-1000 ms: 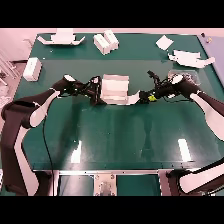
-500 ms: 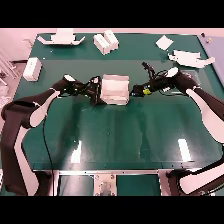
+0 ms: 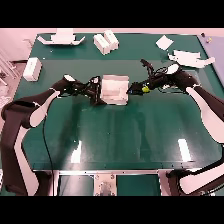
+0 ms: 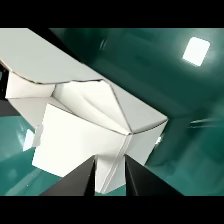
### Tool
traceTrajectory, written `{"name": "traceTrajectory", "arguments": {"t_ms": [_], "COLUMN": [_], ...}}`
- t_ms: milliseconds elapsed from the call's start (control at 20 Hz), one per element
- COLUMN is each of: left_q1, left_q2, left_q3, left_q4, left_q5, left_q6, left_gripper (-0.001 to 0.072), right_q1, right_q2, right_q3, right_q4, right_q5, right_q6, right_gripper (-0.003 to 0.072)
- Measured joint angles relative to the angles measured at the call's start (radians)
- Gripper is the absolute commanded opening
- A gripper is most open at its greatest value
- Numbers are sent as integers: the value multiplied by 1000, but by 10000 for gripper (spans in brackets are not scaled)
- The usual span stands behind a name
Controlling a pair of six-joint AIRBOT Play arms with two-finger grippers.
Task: Fold the box and place the chain.
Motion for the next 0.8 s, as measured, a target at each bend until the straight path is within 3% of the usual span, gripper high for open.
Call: {"name": "traceTrajectory", "arguments": {"t_ms": [150, 200, 350, 800], "left_q1": [0, 0, 0, 0], "left_q2": [0, 0, 0, 0], "left_q3": [0, 0, 0, 0], "left_q4": [0, 0, 0, 1], "left_q5": [0, 0, 0, -2], "left_q6": [0, 0, 0, -1], "left_gripper": [396, 397, 396, 396], "right_q1": [0, 2, 12, 60], "right_q2": [0, 0, 0, 1], "right_q3": [0, 0, 0, 2], "right_q4": [-1, -3, -12, -63], "right_q5": [2, 2, 2, -14], "right_q6": [0, 0, 0, 19], "right_gripper": [241, 302, 326, 338]}}
